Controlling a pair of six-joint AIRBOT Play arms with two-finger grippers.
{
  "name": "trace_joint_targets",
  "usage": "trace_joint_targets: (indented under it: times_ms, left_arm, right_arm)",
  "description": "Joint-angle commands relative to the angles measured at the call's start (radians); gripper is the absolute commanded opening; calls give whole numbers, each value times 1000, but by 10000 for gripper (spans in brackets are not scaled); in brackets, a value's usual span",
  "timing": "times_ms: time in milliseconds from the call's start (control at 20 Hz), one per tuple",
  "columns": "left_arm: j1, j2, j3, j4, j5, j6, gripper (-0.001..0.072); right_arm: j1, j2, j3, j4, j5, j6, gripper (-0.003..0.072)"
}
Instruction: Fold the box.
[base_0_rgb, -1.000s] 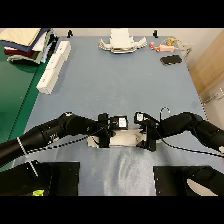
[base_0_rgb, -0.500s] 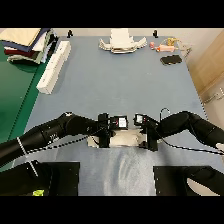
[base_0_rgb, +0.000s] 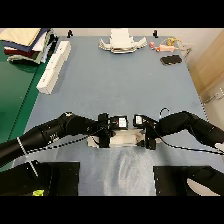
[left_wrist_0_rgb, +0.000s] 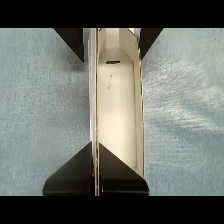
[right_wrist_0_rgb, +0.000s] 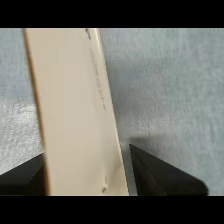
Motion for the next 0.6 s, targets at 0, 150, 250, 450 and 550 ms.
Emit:
trace_joint_targets:
  times_ms: [0, 150, 250, 450, 550]
  left_arm:
    - [0, 1, 1, 0, 0, 0, 14]
    - [0, 1, 1, 0, 0, 0, 15]
    - [0, 1, 1, 0, 0, 0, 15]
    - [0, 1, 1, 0, 0, 0, 15]
    - [0, 1, 1, 0, 0, 0, 14]
  right_arm:
    - [26, -1, -3, 3, 14, -8, 715]
    - [27, -20, -3, -7, 15, -8, 715]
    - [27, -46, -3, -7, 15, -8, 711]
    - [27, -65, -3, -26, 14, -8, 702]
    - [27, -65, -3, -49, 14, -8, 683]
